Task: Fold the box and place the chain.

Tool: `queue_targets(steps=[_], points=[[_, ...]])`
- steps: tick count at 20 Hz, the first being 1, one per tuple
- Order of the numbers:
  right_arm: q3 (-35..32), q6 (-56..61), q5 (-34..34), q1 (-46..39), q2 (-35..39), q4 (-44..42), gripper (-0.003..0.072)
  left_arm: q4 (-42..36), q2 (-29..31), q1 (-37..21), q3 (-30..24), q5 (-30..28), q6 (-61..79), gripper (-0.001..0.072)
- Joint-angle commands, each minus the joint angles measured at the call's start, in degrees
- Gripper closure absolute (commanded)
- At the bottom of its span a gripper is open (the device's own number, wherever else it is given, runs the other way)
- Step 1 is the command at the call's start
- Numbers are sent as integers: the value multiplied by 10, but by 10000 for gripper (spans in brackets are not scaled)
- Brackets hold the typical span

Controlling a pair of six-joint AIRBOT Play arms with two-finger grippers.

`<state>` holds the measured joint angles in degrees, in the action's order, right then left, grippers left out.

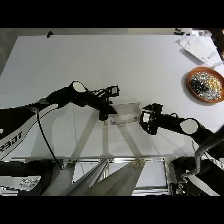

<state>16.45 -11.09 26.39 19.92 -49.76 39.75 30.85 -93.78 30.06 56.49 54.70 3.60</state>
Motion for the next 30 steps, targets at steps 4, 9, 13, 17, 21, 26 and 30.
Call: queue_targets(steps=[4, 9, 13, 17, 21, 26, 30], points=[[12, -107, 58, -24, -27, -86, -18, 0, 0, 0, 0, 0, 0, 696], [13, -113, 76, -24, -50, -92, -25, 0, 0, 0, 0, 0, 0, 696], [16, -134, 105, -66, -62, -107, -26, 0, 0, 0, 0, 0, 0, 696], [34, -139, 123, -95, -79, -107, -26, 0, 0, 0, 0, 0, 0, 696], [59, -181, 153, -96, -119, -118, -26, 0, 0, 0, 0, 0, 0, 696], [89, -197, 159, -99, -142, -120, -26, 0, 0, 0, 0, 0, 0, 696], [89, -224, 186, -115, -142, -119, -25, 0, 0, 0, 0, 0, 0, 696]])
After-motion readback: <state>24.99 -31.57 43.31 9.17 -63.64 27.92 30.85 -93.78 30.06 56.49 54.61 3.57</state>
